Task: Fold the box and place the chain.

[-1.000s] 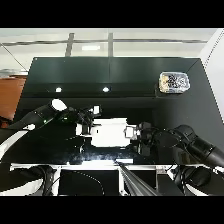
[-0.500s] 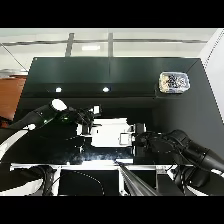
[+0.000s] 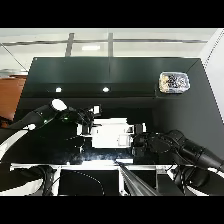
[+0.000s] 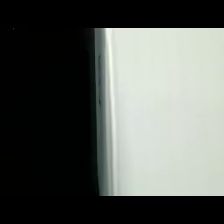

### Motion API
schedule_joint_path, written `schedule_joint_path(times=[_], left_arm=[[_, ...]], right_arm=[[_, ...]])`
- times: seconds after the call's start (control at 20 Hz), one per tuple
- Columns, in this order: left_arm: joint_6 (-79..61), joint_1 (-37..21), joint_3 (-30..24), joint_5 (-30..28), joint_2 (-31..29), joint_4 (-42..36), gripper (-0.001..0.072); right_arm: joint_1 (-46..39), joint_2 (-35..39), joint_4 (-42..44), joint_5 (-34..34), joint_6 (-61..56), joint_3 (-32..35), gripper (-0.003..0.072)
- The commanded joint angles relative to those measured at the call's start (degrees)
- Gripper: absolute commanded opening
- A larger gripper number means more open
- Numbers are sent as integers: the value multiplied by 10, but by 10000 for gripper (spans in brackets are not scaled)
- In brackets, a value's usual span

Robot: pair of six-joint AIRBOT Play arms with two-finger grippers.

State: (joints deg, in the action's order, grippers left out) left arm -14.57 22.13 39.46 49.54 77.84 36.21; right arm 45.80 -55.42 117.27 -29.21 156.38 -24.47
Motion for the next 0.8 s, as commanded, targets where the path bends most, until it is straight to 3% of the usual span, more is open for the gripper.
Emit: schedule_joint_path(times=[0.0, 0.15, 0.4, 0.55, 0.75], left_arm=[[0, 0, 0, 0, 0, 0, 28], [0, 0, 0, 0, 0, 0, 28], [0, 0, 0, 0, 0, 0, 28], [0, 0, 0, 0, 0, 0, 28], [0, 0, 0, 1, 1, 0, 28]], right_arm=[[0, -1, -4, -18, 3, -3, 701], [0, 0, -36, -66, 3, -18, 700], [0, -4, -3, -55, 3, -18, 700], [0, -30, 23, -12, -2, -18, 701], [0, -37, 42, 103, -47, -19, 700]])
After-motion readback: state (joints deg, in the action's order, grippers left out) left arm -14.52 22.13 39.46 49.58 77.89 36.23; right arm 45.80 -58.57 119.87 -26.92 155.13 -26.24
